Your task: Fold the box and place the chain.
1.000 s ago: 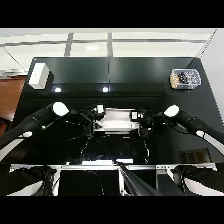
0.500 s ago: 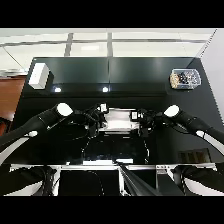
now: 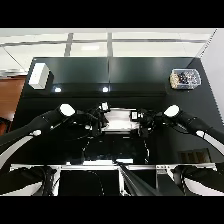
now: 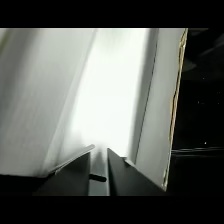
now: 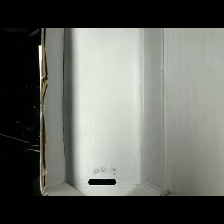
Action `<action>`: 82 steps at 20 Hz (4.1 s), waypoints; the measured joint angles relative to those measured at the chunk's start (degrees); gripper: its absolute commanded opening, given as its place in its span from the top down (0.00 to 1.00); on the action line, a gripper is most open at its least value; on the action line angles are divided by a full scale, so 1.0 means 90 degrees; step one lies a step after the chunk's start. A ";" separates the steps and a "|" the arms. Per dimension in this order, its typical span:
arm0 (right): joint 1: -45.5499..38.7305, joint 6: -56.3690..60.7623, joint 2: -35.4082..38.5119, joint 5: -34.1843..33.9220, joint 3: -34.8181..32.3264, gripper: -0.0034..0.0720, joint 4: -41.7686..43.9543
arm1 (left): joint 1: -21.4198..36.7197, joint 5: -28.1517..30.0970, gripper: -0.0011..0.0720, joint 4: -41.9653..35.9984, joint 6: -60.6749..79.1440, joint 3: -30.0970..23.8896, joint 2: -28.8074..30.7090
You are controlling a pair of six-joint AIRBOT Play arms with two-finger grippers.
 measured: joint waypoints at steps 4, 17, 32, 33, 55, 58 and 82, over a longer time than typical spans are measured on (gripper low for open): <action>0.0000 -0.0007 0.0000 0.0000 0.0000 0.42 0.0000 | -0.0119 0.0017 0.56 0.0005 0.0005 0.0000 -0.0005; 0.0000 0.0000 0.0000 0.0000 -0.0002 0.42 0.0000 | 0.1251 -0.0998 0.95 0.2667 -0.5151 0.0010 0.1654; 0.0000 -0.0002 0.0000 0.0000 0.0000 0.42 0.0000 | 0.2521 -0.1540 0.95 0.0442 -0.7827 -0.0719 0.0046; 0.0000 -0.0002 0.0000 0.0000 -0.0002 0.42 0.0000 | 0.2412 -0.1588 0.95 0.0255 -0.7630 -0.0675 -0.0078; 0.0000 0.0000 0.0000 0.0000 0.0000 0.42 0.0002 | 0.1804 -0.2890 0.39 -0.0406 -0.6557 0.0515 -0.0430; 0.0000 0.0000 0.0000 -0.0005 0.0000 0.42 0.0002 | 0.1464 -0.2841 0.42 0.0002 -0.7152 0.0857 -0.0430; 0.0000 0.0027 0.0000 -0.0053 -0.0002 0.42 0.0027 | -0.0483 -0.1987 0.44 0.3490 -1.1198 0.1843 -0.0471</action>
